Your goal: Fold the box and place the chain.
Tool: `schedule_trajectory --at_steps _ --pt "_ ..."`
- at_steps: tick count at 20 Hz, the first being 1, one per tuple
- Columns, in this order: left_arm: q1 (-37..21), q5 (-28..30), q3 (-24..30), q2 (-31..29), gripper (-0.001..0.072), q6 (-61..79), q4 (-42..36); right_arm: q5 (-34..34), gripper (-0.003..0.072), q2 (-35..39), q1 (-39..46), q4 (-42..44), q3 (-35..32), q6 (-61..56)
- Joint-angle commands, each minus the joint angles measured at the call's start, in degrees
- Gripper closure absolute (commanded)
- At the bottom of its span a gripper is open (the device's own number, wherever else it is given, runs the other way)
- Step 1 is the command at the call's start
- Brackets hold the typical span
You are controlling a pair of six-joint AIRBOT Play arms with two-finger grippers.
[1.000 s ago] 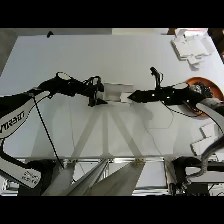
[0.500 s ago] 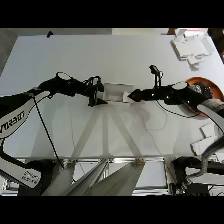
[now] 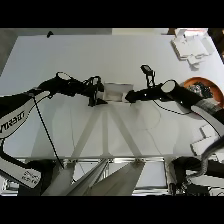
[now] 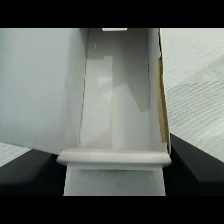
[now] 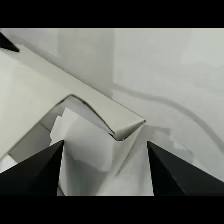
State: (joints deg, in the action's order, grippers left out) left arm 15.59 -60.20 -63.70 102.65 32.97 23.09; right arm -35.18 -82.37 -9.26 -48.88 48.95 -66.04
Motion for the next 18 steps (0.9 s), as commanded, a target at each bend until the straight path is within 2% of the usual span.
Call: schedule_trajectory --at_steps 1,4,5,7,8,10,11,12,15,18 --pt "0.0 0.0 0.0 0.0 0.0332 0.0 0.0 1.7 0.011 0.0 -3.7 -19.2 1.7 -20.2" --pt "0.0 0.0 0.0 0.0 0.0332 0.0 0.0 1.6 0.0159 0.0 -5.9 -27.5 2.1 -31.8" --pt "0.0 0.0 0.0 0.0 0.0332 0.0 0.0 1.5 0.0161 0.0 -6.3 -28.7 2.4 -34.5" --pt "0.0 0.0 0.0 0.0 0.0332 0.0 0.0 0.5 0.0233 0.0 -7.2 -29.9 3.6 -37.6" --pt "0.0 0.0 0.0 0.0 0.0332 0.0 0.0 -0.1 0.0239 0.0 -7.6 -30.0 4.3 -37.7" --pt "0.0 0.0 0.0 0.0 0.0332 0.0 0.0 -0.6 0.0231 0.0 -8.6 -30.0 5.4 -37.7" --pt "0.0 0.0 0.0 0.0 0.0332 0.0 0.0 -0.6 0.0185 0.0 -9.1 -30.0 5.6 -37.7" --pt "0.0 0.0 0.0 0.0 0.0332 0.0 0.0 -0.6 0.0103 0.0 -9.8 -30.0 5.6 -37.7" --pt "0.0 0.0 0.0 0.0 0.0332 0.0 0.0 -0.6 0.0094 0.0 -11.5 -31.8 5.6 -39.3" --pt "0.0 0.0 0.0 0.0 0.0332 0.0 0.0 -0.7 0.0111 0.0 -12.9 -41.7 5.6 -51.1"
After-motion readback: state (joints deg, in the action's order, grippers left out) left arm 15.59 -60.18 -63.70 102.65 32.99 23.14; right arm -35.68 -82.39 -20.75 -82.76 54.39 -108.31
